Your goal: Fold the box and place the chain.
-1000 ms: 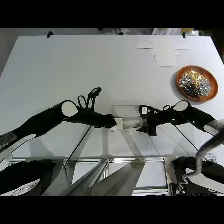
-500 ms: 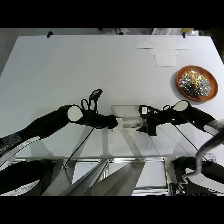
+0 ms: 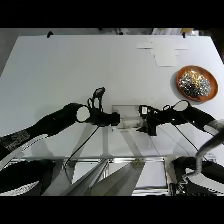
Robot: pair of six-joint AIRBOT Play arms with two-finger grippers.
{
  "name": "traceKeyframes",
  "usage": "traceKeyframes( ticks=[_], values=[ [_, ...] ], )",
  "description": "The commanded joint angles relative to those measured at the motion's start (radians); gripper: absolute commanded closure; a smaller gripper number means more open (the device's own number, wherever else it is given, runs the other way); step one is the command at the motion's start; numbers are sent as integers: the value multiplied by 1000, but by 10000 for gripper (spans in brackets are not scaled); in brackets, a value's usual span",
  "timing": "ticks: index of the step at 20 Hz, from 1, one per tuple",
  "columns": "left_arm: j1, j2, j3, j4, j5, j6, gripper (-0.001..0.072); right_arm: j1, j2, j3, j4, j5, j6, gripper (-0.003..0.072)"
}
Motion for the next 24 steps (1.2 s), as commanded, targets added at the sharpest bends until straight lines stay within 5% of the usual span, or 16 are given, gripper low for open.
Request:
traceKeyframes(
  ticks=[1,9,16,24],
  values=[
    [-9,-11,54,125,-71,-131,274,0,0,0,0,0,0,230],
    [-40,-52,222,397,-442,-440,274,0,0,0,0,1,0,230],
    [-138,-216,364,440,-448,-537,279,0,0,0,0,0,0,230],
    [-144,-257,366,480,-449,-637,395,0,0,0,0,0,0,230]
  ],
)
